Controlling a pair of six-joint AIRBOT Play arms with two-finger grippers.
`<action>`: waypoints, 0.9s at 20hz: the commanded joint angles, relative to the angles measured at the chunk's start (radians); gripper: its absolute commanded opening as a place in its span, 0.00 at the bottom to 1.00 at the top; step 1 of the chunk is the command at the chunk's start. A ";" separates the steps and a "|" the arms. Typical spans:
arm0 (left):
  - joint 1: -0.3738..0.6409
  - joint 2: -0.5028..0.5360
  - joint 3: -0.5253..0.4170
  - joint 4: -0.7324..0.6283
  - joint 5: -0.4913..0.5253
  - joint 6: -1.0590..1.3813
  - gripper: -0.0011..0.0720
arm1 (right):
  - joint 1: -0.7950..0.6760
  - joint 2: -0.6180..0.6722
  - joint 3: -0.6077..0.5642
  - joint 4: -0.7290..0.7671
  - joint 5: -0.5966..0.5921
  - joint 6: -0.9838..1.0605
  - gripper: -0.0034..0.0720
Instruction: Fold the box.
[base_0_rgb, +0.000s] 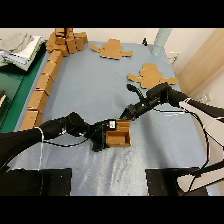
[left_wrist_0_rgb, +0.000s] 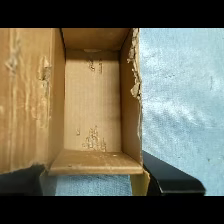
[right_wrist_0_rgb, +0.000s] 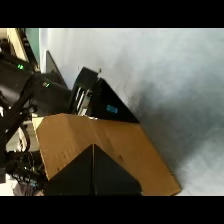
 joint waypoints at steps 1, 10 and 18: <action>0.000 0.000 -0.001 0.000 0.000 0.000 0.83 | 0.066 0.045 -0.004 -0.073 -0.020 -0.055 0.05; 0.000 0.000 -0.001 0.000 0.000 0.000 0.83 | 0.294 0.384 -0.246 -0.332 0.435 -0.113 0.05; 0.000 0.000 -0.001 0.000 0.000 0.000 0.83 | 0.541 0.624 -0.430 -0.640 0.829 -0.186 0.05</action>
